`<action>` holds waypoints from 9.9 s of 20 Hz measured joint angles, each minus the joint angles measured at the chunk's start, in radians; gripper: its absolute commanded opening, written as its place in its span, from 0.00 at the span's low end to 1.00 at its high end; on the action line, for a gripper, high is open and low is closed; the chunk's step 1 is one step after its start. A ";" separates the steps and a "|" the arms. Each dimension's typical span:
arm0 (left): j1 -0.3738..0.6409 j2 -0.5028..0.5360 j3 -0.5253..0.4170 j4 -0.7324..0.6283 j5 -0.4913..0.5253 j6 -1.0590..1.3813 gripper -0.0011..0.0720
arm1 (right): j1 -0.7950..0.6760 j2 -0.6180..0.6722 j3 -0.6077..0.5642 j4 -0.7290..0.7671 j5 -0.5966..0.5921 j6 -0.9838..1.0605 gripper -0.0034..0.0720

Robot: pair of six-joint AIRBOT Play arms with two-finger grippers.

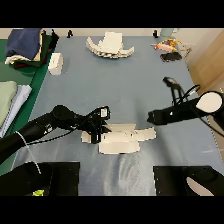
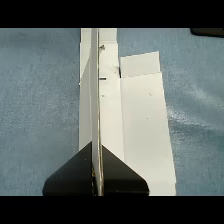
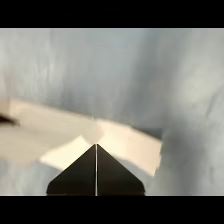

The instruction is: Fold the box.

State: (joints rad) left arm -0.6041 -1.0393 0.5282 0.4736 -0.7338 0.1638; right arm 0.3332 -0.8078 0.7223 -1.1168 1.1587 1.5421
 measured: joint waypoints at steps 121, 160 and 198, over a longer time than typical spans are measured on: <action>0.000 -0.001 -0.001 -0.002 0.000 0.000 0.03 | 0.023 -0.361 -0.250 0.514 -0.286 -1.929 0.72; 0.051 0.091 -0.001 0.117 0.016 -0.264 0.83 | 0.023 -0.351 -0.253 0.510 -0.274 -1.937 0.73; 0.066 -0.206 0.214 -0.074 -0.014 -1.373 0.03 | 0.023 -0.351 -0.253 0.511 -0.278 -1.936 0.73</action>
State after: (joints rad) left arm -0.5385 -1.2453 0.7425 0.3996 -0.7479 -1.2095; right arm 0.3557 -1.1591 0.4698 -0.6060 0.8806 -0.3943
